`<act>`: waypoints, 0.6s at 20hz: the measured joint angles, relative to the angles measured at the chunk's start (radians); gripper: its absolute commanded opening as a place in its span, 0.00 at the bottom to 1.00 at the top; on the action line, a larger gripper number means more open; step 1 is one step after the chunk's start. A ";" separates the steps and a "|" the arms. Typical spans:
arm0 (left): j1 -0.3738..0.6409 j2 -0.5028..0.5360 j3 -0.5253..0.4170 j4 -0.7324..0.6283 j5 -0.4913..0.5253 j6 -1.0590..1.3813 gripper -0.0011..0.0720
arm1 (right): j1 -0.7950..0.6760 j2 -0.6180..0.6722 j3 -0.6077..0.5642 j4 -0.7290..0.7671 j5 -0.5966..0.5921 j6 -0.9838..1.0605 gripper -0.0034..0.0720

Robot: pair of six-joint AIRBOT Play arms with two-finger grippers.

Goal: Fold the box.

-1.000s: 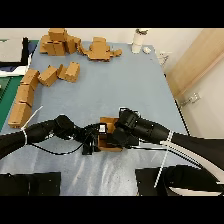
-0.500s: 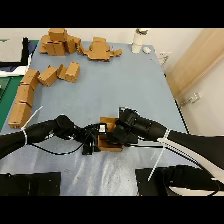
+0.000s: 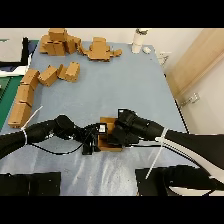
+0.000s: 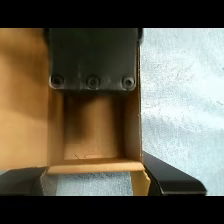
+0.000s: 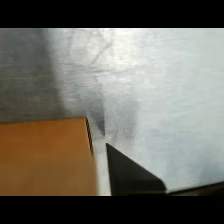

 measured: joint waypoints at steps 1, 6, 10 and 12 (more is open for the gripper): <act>0.000 0.000 0.000 0.000 0.000 0.000 0.74 | 0.002 0.003 0.000 0.004 0.010 -0.004 0.56; 0.000 0.000 0.000 0.001 0.001 0.002 0.74 | 0.000 0.063 0.002 0.007 -0.011 -0.005 0.56; 0.000 0.000 0.000 0.001 0.001 0.003 0.74 | 0.000 0.140 0.001 0.033 -0.023 0.003 0.56; 0.000 0.000 0.000 0.001 0.000 0.003 0.74 | 0.000 0.193 0.001 0.042 -0.034 0.011 0.49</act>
